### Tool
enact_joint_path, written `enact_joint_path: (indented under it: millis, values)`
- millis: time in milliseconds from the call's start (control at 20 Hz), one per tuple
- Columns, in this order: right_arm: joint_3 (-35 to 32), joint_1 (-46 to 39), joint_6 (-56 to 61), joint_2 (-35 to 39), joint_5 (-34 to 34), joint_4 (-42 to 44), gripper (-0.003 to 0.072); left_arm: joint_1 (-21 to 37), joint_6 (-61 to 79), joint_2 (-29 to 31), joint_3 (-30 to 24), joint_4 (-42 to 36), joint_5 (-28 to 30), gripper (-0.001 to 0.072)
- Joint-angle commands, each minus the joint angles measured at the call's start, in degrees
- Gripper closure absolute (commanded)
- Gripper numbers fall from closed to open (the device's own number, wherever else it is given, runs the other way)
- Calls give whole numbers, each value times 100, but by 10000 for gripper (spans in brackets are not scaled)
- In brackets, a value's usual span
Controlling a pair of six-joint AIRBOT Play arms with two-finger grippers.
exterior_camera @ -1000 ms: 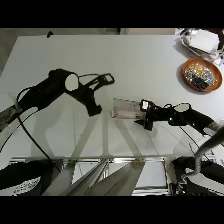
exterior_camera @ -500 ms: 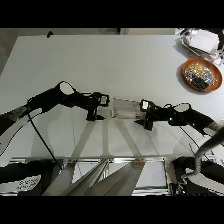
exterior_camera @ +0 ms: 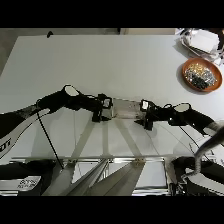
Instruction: Fold the box and place the chain.
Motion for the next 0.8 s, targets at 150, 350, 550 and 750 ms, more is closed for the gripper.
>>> enact_joint_path:
  millis: [150,350,550,750]
  values:
    - [0,-2,2,0,0,0,344,-160,55,-166,-2,-116,24,-1]
    - [0,-2,2,0,0,0,344,-188,-262,-258,-2,-496,37,0]
    - [0,-2,2,0,0,0,344,-188,-546,-308,-4,-621,262,20]
    - [0,-2,2,0,0,0,344,-188,-542,-334,-4,-553,286,451]
